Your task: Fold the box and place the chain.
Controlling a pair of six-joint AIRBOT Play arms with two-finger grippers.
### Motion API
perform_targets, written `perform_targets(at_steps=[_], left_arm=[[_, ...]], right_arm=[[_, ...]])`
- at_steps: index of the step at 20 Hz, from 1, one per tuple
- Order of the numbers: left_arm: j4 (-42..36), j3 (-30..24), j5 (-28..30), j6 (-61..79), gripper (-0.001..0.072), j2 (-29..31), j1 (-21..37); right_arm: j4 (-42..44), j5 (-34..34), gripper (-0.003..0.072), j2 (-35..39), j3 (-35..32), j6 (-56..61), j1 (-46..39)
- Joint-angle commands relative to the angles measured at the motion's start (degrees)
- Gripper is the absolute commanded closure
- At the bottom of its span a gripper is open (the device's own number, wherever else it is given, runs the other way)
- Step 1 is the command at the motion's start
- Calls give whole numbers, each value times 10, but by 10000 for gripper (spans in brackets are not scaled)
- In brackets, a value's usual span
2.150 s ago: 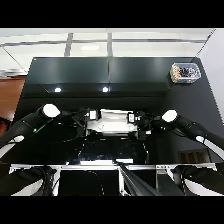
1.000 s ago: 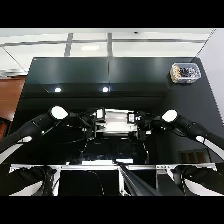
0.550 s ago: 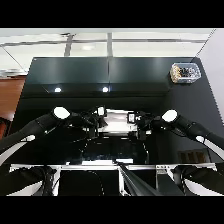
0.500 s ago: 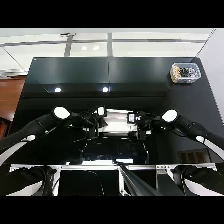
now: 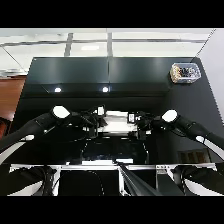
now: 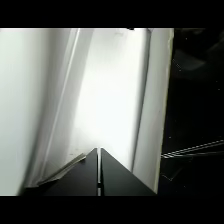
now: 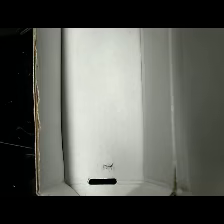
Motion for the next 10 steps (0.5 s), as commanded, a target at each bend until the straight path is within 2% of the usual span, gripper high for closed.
perform_targets(at_steps=[1,5,6,8,10], left_arm=[[82,9,-17,-80,681,46,32],[190,8,-61,-281,681,140,137],[206,8,-80,-402,681,151,174],[221,4,-126,-624,681,148,254],[204,-12,-181,-709,681,129,329]], right_arm=[[0,0,506,0,0,0,0],[0,0,506,0,0,0,0],[0,0,506,0,0,0,0],[0,0,506,0,0,0,0],[0,0,506,0,0,0,0]])
